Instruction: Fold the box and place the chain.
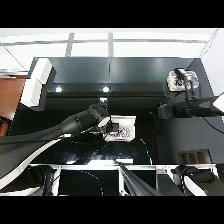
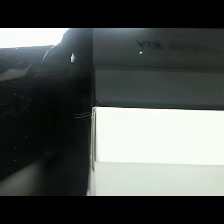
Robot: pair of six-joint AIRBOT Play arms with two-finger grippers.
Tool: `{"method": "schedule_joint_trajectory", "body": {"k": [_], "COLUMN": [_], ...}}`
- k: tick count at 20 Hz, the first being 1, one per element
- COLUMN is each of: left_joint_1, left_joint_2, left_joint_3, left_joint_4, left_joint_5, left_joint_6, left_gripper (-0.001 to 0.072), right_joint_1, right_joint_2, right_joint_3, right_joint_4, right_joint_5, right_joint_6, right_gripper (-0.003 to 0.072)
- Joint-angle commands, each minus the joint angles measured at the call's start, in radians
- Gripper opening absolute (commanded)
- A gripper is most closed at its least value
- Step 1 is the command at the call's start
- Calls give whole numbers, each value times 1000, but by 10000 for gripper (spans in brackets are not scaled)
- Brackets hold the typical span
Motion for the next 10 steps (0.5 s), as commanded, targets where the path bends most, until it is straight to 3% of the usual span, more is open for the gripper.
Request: {"method": "schedule_joint_trajectory", "body": {"k": [1, 4, 8, 10], "left_joint_1": [7, 32, 185, 288], "left_joint_2": [4, 49, 183, 255], "left_joint_3": [48, 126, 124, 99], "left_joint_4": [0, 2, -16, -180], "left_joint_5": [-29, -144, -338, -360], "left_joint_6": [23, 268, 597, 934], "left_gripper": [556, 555, 555, 555], "right_joint_1": [-96, -96, -96, -96], "right_joint_2": [33, 33, 33, 33], "right_joint_3": [5, 5, 5, 5], "right_joint_4": [-27, -26, -26, -26], "right_joint_5": [65, 65, 70, 71], "right_joint_6": [-4, -4, 8, 26], "right_gripper": [412, 412, 412, 411]}}
